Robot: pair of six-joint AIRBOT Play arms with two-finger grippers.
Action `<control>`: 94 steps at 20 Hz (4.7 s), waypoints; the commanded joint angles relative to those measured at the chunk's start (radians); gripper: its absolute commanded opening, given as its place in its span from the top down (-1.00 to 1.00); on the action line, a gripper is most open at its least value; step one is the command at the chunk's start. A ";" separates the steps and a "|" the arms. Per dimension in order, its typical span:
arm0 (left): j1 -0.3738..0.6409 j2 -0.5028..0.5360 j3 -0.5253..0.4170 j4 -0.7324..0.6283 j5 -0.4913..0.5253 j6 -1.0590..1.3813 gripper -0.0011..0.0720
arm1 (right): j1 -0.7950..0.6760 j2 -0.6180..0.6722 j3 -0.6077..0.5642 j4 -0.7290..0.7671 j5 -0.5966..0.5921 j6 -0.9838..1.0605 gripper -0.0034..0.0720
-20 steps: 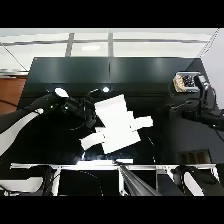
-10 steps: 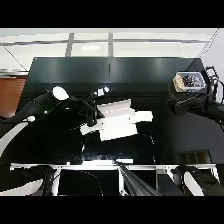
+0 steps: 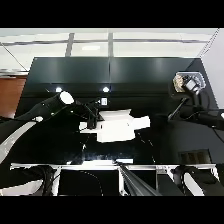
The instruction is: Fold the box and place the chain.
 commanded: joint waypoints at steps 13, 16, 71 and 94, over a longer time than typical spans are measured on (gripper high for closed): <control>-0.002 -0.011 0.000 0.005 -0.038 0.008 0.90 | 0.402 -0.167 -0.184 -0.123 -0.284 -0.288 -0.84; -0.002 -0.011 0.000 0.005 -0.038 0.008 0.90 | 0.402 -0.178 -0.184 -0.179 -0.245 -0.291 -0.84; -0.002 -0.011 0.000 -0.021 -0.040 0.008 0.90 | 0.484 -0.497 -0.040 0.335 -0.243 -0.657 -0.78; -0.002 -0.019 0.000 -0.021 -0.040 0.007 0.90 | 0.533 -0.505 -0.039 0.167 -0.331 -0.542 -0.78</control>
